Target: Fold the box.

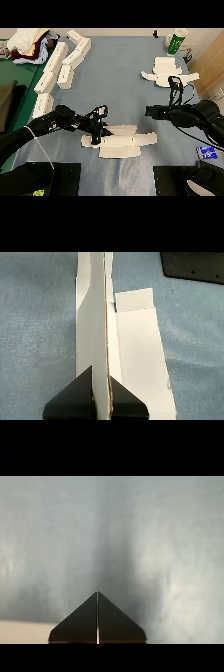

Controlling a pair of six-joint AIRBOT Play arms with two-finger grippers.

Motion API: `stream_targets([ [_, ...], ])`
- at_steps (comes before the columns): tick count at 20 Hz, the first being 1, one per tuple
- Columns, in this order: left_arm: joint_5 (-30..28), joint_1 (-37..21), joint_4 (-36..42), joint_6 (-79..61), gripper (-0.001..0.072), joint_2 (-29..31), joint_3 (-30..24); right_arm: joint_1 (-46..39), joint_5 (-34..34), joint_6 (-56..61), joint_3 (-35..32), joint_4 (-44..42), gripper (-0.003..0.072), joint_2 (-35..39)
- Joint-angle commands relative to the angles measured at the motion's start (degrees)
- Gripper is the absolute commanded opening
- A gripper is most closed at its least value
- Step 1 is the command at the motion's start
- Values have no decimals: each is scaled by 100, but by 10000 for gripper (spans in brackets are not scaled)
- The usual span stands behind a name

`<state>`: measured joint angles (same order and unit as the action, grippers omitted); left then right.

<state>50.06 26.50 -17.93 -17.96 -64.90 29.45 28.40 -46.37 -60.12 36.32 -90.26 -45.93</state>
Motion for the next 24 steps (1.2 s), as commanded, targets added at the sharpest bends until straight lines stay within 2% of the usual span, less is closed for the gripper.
stream_targets([
  [1, -13, -7, -11, -2, 14, -4, 7, 608, -1176, -372, -2, -857, 1, 315],
  [2, -11, -7, -11, -2, 14, -4, 7, 1043, -1473, -205, -28, -850, 1, 382],
  [4, -11, -7, -11, -2, 14, -4, 7, 2190, -1508, -103, -155, -855, 0, 472],
  [6, -11, -7, -11, -2, 14, -4, 7, 3504, -1300, -1165, -341, -782, 3, 448],
  [7, -11, -7, -11, -2, 14, -4, 7, 4022, -1213, -1694, -468, -579, 36, 402],
  [9, -11, -7, -11, -2, 14, -4, 7, 4660, -1073, -1965, -678, 367, 489, 170],
  [10, -11, -7, -11, -2, 14, -4, 7, 4701, -1056, -1939, -715, 734, 527, 7],
  [16, -11, -7, -11, -2, 14, -4, 7, 4697, -457, -1930, -721, 1460, 527, -966],
  [21, -11, -7, -11, -2, 14, -4, 7, 4695, -490, -175, -627, 3141, 526, -966],
  [24, -7, -7, -11, -2, 14, -4, 7, 4697, -678, 341, -372, 3318, 526, -914],
])
